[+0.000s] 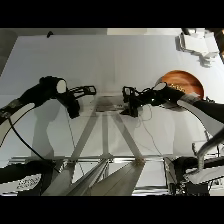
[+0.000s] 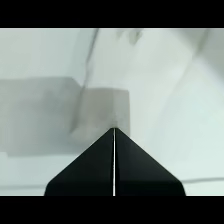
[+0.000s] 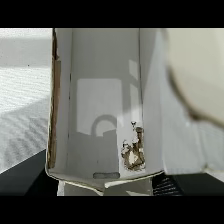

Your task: Fold the box and place the chain.

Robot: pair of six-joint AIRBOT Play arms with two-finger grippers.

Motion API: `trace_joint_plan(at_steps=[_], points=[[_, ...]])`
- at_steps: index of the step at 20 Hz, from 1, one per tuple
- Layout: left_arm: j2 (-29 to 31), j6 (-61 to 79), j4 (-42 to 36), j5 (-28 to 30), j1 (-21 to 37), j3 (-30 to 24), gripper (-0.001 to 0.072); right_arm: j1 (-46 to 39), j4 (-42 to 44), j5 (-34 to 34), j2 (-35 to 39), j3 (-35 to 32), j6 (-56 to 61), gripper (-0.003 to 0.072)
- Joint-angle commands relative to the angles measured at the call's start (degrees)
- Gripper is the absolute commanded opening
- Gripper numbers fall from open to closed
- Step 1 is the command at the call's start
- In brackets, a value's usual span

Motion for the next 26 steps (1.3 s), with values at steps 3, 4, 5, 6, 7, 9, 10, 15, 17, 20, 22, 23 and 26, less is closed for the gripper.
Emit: trace_joint_plan(at_steps=[3, 4, 5, 6, 7, 9, 10, 15, 17, 20, 22, 23, 26], points=[[5.31, 12.46, -20.33, 0.04, 6.84, -0.20, 0.0011, -0.02, 0.00, 0.02, -0.02, 0.02, 0.00, 0.0517], [6.08, 15.56, -24.96, -0.09, 7.54, -0.20, 0.0011, 0.00, 0.00, 0.00, -0.02, 0.02, 0.00, 0.0517], [6.54, 18.71, -28.44, -0.07, 7.65, -0.22, 0.0014, -0.02, -0.02, 0.00, -0.02, 0.02, 0.00, 0.0517], [6.56, 22.25, -29.64, 0.11, 7.37, -0.22, 0.0021, 0.00, 0.00, 0.02, -0.02, 0.02, 0.00, 0.0517], [6.45, 26.71, -29.59, 0.50, 6.86, -0.48, 0.0100, -0.02, 0.00, 0.00, -0.02, 0.02, 0.02, 0.0517], [6.29, 33.46, -29.83, 2.75, 6.23, -1.79, 0.0403, 0.00, 0.00, 0.02, -0.02, 0.02, 0.00, 0.0517], [6.27, 35.50, -29.86, 4.66, 6.19, -2.80, 0.0464, -0.02, 0.00, 0.00, -0.02, 0.02, 0.00, 0.0517], [6.14, 46.62, -31.63, 11.54, 6.21, -8.28, 0.0537, -0.02, 0.00, 0.02, -0.02, 0.02, 0.02, 0.0517], [6.08, 50.82, -34.38, 12.72, 6.21, -9.49, 0.0536, -0.02, 0.00, 0.02, -0.02, 0.02, 0.00, 0.0517], [4.52, 51.74, -38.69, 14.38, 6.21, -9.55, 0.0534, 0.00, -0.02, 0.00, -0.02, 0.02, 0.02, 0.0517], [2.82, 51.74, -40.24, 16.00, 6.21, -9.55, 0.0534, -0.02, 0.00, 0.02, -0.02, 0.02, 0.00, 0.0517], [2.08, 51.69, -40.61, 16.61, 6.21, -9.55, 0.0534, 0.00, 0.00, 0.00, -0.02, 0.02, 0.00, 0.0517], [1.18, 51.82, -41.38, 14.12, 6.21, -9.55, 0.0531, -0.02, 0.00, 0.02, -0.02, 0.02, 0.00, 0.0517]])
